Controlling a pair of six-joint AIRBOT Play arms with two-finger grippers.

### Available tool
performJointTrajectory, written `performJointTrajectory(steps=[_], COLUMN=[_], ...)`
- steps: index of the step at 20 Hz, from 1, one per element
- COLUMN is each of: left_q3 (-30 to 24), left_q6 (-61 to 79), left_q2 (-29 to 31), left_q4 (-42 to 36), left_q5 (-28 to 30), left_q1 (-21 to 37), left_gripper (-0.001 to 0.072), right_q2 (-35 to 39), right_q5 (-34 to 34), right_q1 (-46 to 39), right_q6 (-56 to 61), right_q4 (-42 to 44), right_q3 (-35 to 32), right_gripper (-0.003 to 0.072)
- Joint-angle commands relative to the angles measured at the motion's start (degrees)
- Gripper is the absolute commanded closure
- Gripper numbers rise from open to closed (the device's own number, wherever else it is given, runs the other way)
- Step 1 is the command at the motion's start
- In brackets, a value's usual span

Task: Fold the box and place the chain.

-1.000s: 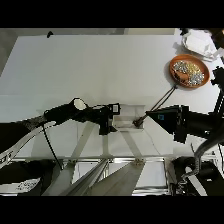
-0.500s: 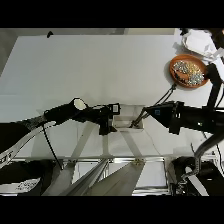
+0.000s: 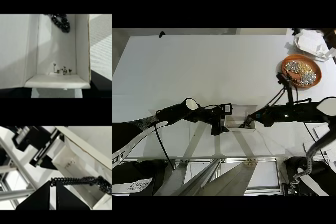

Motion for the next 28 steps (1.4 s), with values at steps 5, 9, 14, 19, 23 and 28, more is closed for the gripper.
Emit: performJointTrajectory(steps=[5, 9, 14, 19, 23, 28], left_q3=[-0.02, -0.02, -0.02, -0.02, -0.02, -0.02], left_q6=[0.00, 0.02, 0.02, 0.02, 0.02, 0.02], left_q2=[0.04, 0.04, 0.04, 0.04, 0.04, 0.04], left_q4=[0.00, 0.00, 0.00, 0.00, 0.00, 0.00], left_q5=[0.00, 0.02, 0.00, 0.02, 0.02, -0.13], left_q1=[-0.02, -0.02, -0.02, -0.02, -0.02, -0.02], left_gripper=[0.0435, 0.0435, 0.0435, 0.0435, 0.0435, 0.0435], right_q2=[-11.67, -14.84, -7.98, 4.04, 3.52, -7.08], right_q5=[-9.88, -12.37, -7.82, -5.05, -13.22, -16.96], right_q1=[11.78, 12.87, 7.15, -10.49, -20.37, -22.40], right_q6=[1.07, 4.28, 4.46, 14.78, 23.71, 25.20], right_q4=[-6.73, -9.62, -11.76, -28.44, -38.42, -41.07], right_q3=[-0.52, -0.50, -0.28, -0.28, -0.28, 4.00], right_gripper=[0.0662, 0.0452, 0.0417, 0.0384, 0.0384, 0.0384])
